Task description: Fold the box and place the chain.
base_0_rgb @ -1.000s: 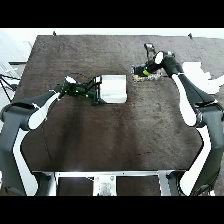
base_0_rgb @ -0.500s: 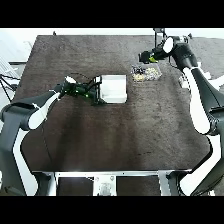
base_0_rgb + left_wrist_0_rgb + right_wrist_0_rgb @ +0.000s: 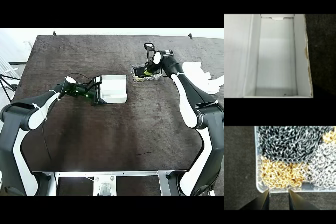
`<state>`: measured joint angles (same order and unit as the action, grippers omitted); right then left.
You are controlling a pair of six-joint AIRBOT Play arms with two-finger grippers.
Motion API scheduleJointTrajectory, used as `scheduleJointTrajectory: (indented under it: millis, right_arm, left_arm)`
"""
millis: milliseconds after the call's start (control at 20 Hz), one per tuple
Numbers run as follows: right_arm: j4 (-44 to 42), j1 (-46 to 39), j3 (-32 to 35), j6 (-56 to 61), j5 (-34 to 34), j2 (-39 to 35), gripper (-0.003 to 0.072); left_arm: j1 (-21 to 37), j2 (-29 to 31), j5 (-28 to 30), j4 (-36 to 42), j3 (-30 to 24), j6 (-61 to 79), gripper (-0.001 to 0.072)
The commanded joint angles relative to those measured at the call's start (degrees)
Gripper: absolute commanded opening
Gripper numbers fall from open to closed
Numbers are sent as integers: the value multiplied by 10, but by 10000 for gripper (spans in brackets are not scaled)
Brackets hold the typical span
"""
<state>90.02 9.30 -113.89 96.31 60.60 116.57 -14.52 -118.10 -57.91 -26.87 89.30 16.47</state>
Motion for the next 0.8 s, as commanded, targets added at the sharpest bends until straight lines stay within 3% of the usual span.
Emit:
scheduleJointTrajectory:
  millis: [0, 400, 500, 550, 600, 750]
  right_arm:
    - [0, -2, -3, 1, -1, 16, 299]
    - [-4, 0, -24, 1, -11, 41, 343]
    - [-6, 0, -24, 0, -23, 41, 214]
    - [-10, 2, -24, -12, -30, 41, 83]
    - [-10, 3, -27, -17, -32, 41, 14]
    - [-10, 7, -29, -16, -38, 26, 13]
  left_arm:
    - [0, 0, 0, 0, 0, 0, 350]
    - [0, 0, 0, 0, 0, 0, 350]
    - [0, 0, 0, 0, 0, 0, 350]
    - [0, 0, 0, 0, 0, 0, 350]
    - [0, 0, 0, 0, 0, 0, 350]
    - [0, 0, 0, 0, 0, 0, 350]
